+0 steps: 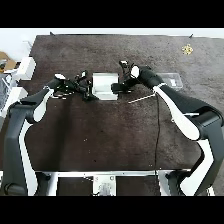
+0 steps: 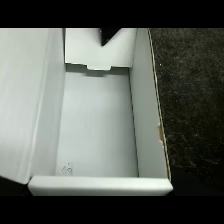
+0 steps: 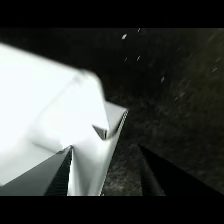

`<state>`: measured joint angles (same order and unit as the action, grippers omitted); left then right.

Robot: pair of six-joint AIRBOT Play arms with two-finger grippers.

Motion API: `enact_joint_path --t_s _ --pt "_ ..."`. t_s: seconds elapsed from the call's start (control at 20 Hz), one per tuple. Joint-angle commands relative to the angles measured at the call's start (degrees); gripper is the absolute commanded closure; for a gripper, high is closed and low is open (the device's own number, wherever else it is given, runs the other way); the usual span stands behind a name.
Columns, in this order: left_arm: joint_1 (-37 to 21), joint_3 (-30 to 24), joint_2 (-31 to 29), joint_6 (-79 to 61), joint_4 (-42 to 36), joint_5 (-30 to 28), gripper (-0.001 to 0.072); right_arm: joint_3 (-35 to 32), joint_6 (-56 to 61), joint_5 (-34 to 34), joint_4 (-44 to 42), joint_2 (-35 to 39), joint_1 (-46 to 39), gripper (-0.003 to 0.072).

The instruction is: Fold the box and place the chain.

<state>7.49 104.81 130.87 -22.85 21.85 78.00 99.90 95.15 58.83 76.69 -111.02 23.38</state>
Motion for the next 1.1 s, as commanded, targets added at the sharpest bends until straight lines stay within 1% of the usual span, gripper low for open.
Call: enact_joint_path --t_s 0.0,0.15,0.2,0.25,0.45,0.75,0.8,0.85,1.0,1.05 --pt "0.02 0.04 0.04 -0.02 0.0 -0.02 0.0367 9.35 6.34 9.53 9.99 -4.39 2.19 0.0245" --pt "0.02 0.04 0.04 -0.02 0.0 -0.02 0.0367 17.29 9.97 14.32 14.49 -9.27 3.85 0.0245" --pt "0.02 0.04 0.04 -0.02 0.0 -0.02 0.0367 18.32 11.1 14.71 14.99 -10.14 4.11 0.0321" --pt "0.02 0.04 0.04 -0.02 0.0 -0.04 0.0367 18.29 12.41 14.51 15.06 -10.51 4.24 0.0374" --pt "0.02 0.04 0.04 -0.02 0.0 -0.02 0.0367 17.73 16.79 16.17 16.09 -11.47 4.94 0.0374" --pt "0.02 0.04 0.04 -0.02 0.0 -0.02 0.0367 16.94 22.71 12.96 17.66 -11.5 6.16 0.0376" --pt "0.02 0.04 0.04 -0.02 0.0 -0.02 0.0367 16.96 23.26 12.96 18.18 -11.5 6.16 0.0399" --pt "0.02 0.04 0.04 0.0 0.0 -0.02 0.0367 16.96 23.45 12.81 18.51 -11.47 6.16 0.0492" --pt "0.02 0.04 0.04 0.0 0.0 -0.02 0.0367 16.96 23.52 12.76 18.73 -11.47 6.19 0.0493" --pt "0.02 0.04 0.04 -0.02 0.0 -0.02 0.0367 16.96 24.06 12.76 19.19 -11.47 6.19 0.0537"
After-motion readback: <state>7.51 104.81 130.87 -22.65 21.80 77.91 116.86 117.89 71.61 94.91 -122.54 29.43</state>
